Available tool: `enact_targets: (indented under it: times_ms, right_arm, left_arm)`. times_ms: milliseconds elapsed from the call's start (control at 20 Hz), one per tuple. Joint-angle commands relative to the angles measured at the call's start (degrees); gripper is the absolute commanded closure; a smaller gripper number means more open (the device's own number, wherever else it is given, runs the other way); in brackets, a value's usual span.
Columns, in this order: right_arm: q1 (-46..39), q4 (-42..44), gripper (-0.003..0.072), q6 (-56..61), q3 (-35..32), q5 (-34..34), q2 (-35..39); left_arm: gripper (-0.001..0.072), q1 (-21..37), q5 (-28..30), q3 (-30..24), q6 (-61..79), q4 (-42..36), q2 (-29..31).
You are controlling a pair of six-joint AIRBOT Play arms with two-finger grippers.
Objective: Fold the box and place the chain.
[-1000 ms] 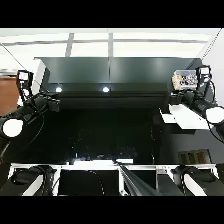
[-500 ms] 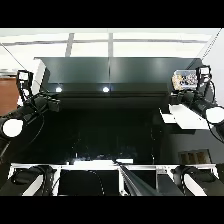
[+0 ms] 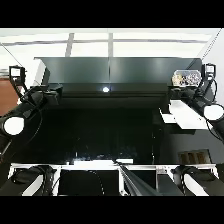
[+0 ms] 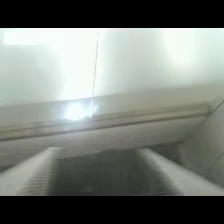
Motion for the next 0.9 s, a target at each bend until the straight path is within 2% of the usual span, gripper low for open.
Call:
enact_targets:
  times_ms: [0, 100, 200, 300, 400, 500, 600, 650, 700, 850]
  right_arm:
    - [-2.0, -4.3, -0.0022, 0.0, 1.9, 0.7, -3.3]
    - [-9.1, -9.2, -0.0020, 3.0, 6.4, 1.6, -3.4]
    - [-21.2, -10.3, -0.0019, 6.3, 12.5, 2.8, -4.6]
    - [-34.7, -10.3, -0.0019, 12.4, 19.0, 8.7, -8.2]
    - [-46.0, -10.3, -0.0019, 18.6, 25.0, 19.7, -13.9]
    - [-53.8, -10.5, -0.0018, 15.7, 31.6, 37.1, -21.5]
    - [-58.6, -10.2, -0.0018, 8.5, 39.1, 55.9, -30.6]
    - [-59.4, -10.0, -0.0018, 6.6, 42.0, 61.7, -34.4]
    - [-59.3, -10.1, -0.0018, 4.7, 43.7, 64.7, -37.0]
    - [-55.6, -10.1, -0.0018, -3.7, 45.6, 66.2, -41.3]
  left_arm:
    - [0.0003, 0.0, -1.1, 0.0, 0.1, -5.1, -1.8]
    - [0.0003, 0.0, -7.1, 0.0, 0.1, -5.0, -1.7]
    - [0.0005, 0.0, -13.8, 0.0, 0.1, -5.0, -1.7]
    - [0.0007, 0.0, -19.0, 0.0, 0.1, -5.0, -1.9]
    - [0.0007, 0.0, -21.6, 0.0, 0.1, -5.0, -2.1]
    - [0.0007, 0.0, -21.7, 0.0, 0.1, -5.0, -2.1]
    - [0.0007, 0.0, -21.9, 0.0, 0.1, -5.1, -2.1]
    - [0.0007, 0.0, -22.1, 0.0, 0.1, -5.2, -2.1]
    - [0.0007, 0.0, -22.4, 0.0, 0.1, -5.3, -2.1]
    - [0.0008, 0.0, -23.9, 0.0, 0.1, -5.2, -2.1]
